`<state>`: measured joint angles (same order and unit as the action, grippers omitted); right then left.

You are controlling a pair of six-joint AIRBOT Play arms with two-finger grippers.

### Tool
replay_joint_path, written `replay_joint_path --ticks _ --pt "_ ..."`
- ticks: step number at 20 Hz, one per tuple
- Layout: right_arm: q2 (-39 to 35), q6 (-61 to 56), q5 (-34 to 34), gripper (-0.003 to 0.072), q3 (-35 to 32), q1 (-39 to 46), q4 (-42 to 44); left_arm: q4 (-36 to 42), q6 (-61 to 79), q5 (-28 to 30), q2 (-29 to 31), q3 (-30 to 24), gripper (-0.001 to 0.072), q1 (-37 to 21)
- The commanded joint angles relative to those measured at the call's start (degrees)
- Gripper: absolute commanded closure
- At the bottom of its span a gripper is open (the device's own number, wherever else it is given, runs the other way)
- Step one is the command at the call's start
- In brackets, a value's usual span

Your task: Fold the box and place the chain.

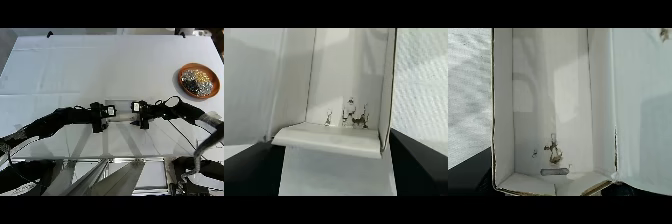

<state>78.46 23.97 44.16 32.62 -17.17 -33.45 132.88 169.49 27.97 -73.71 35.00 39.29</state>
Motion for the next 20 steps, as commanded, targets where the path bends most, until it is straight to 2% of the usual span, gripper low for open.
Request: replay_joint_path --ticks 1,6,15,20 --pt "0.0 -0.1 -0.1 0.0288 0.0 0.0 0.0 0.3 0.0 1.4 -1.9 0.0 0.0075 -0.1" --pt "0.0 -0.1 0.0 0.0288 0.0 0.0 0.1 1.5 0.0 -0.9 -2.4 0.0 0.0074 0.2" --pt "0.0 -0.1 0.0 0.0288 0.0 0.0 0.1 2.6 0.0 -0.9 0.3 0.0 0.0049 0.8" --pt "0.0 -0.1 0.0 0.0288 0.0 0.0 0.1 3.6 0.0 -0.8 -0.6 0.0 0.0050 0.8"
